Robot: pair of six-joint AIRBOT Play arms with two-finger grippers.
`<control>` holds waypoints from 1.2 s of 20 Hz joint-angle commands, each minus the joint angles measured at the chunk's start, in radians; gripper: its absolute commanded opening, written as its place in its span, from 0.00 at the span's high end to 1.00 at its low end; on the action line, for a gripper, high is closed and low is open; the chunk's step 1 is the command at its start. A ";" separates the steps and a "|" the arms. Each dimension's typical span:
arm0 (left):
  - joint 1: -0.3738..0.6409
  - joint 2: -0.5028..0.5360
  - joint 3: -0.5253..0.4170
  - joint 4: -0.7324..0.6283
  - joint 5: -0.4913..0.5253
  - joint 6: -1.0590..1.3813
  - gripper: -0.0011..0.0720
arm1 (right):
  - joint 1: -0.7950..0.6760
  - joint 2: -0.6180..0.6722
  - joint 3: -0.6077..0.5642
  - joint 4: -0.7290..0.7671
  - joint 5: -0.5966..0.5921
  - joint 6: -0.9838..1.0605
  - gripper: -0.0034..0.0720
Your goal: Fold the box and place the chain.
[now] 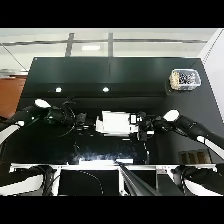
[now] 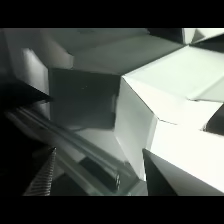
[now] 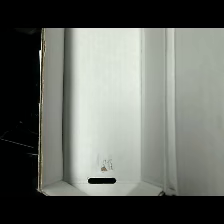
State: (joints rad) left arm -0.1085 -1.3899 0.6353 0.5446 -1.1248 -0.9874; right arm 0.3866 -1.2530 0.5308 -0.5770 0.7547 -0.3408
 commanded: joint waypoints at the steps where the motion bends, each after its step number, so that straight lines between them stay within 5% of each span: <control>1: -0.006 -0.001 0.053 -0.005 -0.083 0.015 0.15 | 0.001 0.000 0.000 0.000 0.000 0.000 0.25; 6: -0.077 0.005 0.095 -0.010 -0.083 -0.016 0.11 | 0.001 0.000 0.000 0.000 0.000 0.000 0.25; 16: -0.268 0.007 0.105 0.014 0.141 -0.158 0.13 | 0.001 0.000 0.000 0.000 0.000 0.000 0.25; 24: -0.432 0.007 0.229 0.487 0.181 -0.546 0.14 | 0.001 0.000 0.001 0.000 0.000 0.000 0.25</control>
State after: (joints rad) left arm -0.4870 -1.3834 0.8146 0.8295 -0.9607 -1.3705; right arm 0.3870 -1.2530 0.5308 -0.5770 0.7547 -0.3408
